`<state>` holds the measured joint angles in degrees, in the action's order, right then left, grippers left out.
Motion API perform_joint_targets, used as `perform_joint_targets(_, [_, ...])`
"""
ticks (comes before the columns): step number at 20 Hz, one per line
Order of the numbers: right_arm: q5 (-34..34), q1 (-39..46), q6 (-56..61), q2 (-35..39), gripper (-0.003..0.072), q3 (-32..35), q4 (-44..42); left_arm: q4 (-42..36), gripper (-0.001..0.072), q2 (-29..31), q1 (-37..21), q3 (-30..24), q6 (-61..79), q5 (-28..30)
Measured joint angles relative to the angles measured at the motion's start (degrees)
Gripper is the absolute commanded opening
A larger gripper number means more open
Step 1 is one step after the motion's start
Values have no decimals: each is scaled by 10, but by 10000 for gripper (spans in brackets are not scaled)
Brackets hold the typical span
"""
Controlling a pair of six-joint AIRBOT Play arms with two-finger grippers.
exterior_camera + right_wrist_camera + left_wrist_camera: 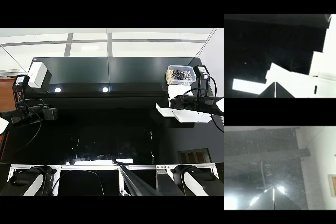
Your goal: Fold the box and place the chain.
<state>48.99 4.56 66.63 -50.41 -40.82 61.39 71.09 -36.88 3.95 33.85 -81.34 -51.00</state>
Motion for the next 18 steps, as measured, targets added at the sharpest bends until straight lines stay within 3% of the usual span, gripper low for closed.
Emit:
perform_joint_targets(8, [-19,0,0,-1,22,0,-26,0,30,0,0,0,0,27])
perform_joint_targets(9, [-33,-1,-2,-2,184,0,-36,-1,33,0,0,0,0,43])
perform_joint_targets(10, [-57,-2,-3,-5,669,0,-46,-1,112,0,0,0,0,62])
perform_joint_targets(11, [-82,-2,-4,-9,712,0,-52,-1,453,-2,0,0,0,82])
perform_joint_targets(12, [-107,-2,-6,-16,712,0,-55,-2,701,-5,0,0,0,102])
perform_joint_targets(15, [-157,19,8,-45,710,-19,-1,-2,705,-23,0,0,-1,132])
perform_joint_targets(18, [-170,113,102,-108,709,-87,122,-1,705,-42,0,0,-1,123])
